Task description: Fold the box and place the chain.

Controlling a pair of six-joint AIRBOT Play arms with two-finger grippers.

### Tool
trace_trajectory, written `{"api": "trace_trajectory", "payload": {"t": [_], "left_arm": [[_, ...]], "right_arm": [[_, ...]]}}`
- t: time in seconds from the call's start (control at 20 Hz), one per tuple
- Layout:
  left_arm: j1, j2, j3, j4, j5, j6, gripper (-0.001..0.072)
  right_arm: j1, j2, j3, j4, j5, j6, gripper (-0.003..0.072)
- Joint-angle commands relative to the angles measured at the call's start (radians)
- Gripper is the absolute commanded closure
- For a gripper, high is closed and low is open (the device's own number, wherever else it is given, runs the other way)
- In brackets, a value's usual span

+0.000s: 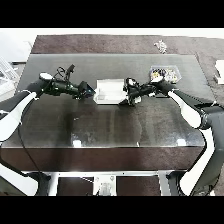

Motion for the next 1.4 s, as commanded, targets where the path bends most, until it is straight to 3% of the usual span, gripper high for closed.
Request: {"api": "trace_trajectory", "payload": {"t": [0.0,0.65,1.05,1.35], "left_arm": [[-0.010,0.000,0.001,0.016,0.003,-0.097,0.0344],[-0.055,0.000,0.018,0.061,0.035,-0.262,0.0344],[-0.105,0.000,0.116,0.282,0.035,-0.415,0.0344],[-0.135,0.000,0.118,0.293,0.060,-0.449,0.0344]], "right_arm": [[0.001,0.000,0.000,0.000,0.000,0.000,0.0094],[0.001,0.000,0.000,0.000,0.000,0.000,0.0094],[0.001,0.000,0.000,0.000,0.000,0.000,0.0094],[0.001,0.000,0.000,0.000,0.000,0.000,0.0094]]}}
